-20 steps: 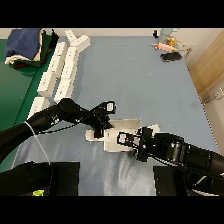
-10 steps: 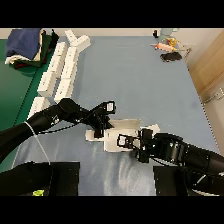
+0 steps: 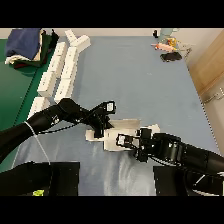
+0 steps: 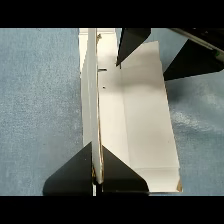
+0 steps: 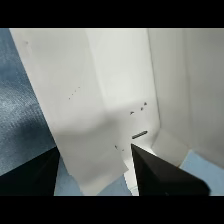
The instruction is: Fold the box.
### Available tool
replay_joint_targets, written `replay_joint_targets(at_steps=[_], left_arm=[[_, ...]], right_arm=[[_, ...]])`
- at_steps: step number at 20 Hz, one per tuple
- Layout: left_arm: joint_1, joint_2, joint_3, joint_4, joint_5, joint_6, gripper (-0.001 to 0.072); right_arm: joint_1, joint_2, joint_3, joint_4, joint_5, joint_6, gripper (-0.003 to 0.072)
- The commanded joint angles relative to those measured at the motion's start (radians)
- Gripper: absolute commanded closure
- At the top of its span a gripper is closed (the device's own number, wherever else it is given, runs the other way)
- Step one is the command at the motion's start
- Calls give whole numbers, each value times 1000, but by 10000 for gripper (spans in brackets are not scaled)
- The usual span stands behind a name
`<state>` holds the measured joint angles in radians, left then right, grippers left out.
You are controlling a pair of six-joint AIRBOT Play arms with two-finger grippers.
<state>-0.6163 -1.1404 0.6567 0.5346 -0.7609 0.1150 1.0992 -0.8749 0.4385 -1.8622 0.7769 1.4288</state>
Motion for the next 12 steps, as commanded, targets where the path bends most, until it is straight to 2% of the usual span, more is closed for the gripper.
replay_joint_targets(at_steps=[1, 7, 11, 12], left_arm=[[0, 0, 1, 0, 0, 0, 695], [0, 0, 1, 0, 0, 0, 695], [-1, 0, 1, 0, 0, 0, 695], [0, 0, 1, 0, 0, 0, 695]], right_arm=[[0, 57, 1, -51, 0, 104, 27], [-23, 92, 1, -165, 19, 449, 27], [-28, 93, 1, -166, 19, 501, 21], [-28, 93, 1, -171, 26, 498, -32]])
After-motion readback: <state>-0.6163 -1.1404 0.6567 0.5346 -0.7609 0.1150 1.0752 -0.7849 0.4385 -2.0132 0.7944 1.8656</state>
